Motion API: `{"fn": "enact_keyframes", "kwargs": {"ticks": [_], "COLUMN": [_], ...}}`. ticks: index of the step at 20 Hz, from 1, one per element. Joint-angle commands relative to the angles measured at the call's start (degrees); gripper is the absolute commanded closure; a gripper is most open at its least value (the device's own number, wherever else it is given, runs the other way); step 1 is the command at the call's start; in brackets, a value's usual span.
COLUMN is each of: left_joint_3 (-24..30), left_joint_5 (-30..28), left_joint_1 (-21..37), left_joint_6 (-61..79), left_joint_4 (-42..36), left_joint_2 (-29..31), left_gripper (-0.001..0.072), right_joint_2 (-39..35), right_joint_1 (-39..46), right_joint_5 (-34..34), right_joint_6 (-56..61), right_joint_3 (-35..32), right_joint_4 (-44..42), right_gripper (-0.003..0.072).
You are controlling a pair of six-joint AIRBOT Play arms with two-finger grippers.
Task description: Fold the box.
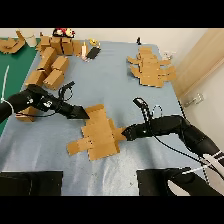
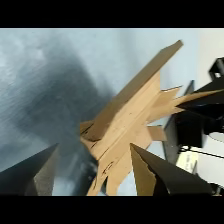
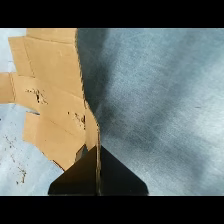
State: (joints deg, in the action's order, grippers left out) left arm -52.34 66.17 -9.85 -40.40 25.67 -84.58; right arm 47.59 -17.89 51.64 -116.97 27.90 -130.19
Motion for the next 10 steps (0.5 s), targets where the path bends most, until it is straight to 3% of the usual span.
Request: {"fn": "enact_keyframes", "kwargs": {"ticks": [1,9,10], "left_joint_3": [0.0,0.0,0.0], "left_joint_5": [2.9,3.2,3.7], "left_joint_1": [-1.4,-4.1,-4.1], "left_joint_6": [6.6,10.7,11.3], "left_joint_4": [-7.7,-10.3,-10.2], "left_joint_2": [-3.3,-5.5,-5.5], "left_gripper": [0.0074,0.0077,0.0208], "right_joint_2": [0.0,0.3,0.3], "right_joint_1": [-0.1,-0.1,-0.1], "right_joint_5": [-0.2,-0.2,-0.2], "right_joint_6": [0.3,1.0,1.0], "right_joint_3": [0.0,0.0,0.0], "right_joint_4": [0.1,0.3,0.3], "right_gripper": [0.0686,0.0686,0.0686]}}
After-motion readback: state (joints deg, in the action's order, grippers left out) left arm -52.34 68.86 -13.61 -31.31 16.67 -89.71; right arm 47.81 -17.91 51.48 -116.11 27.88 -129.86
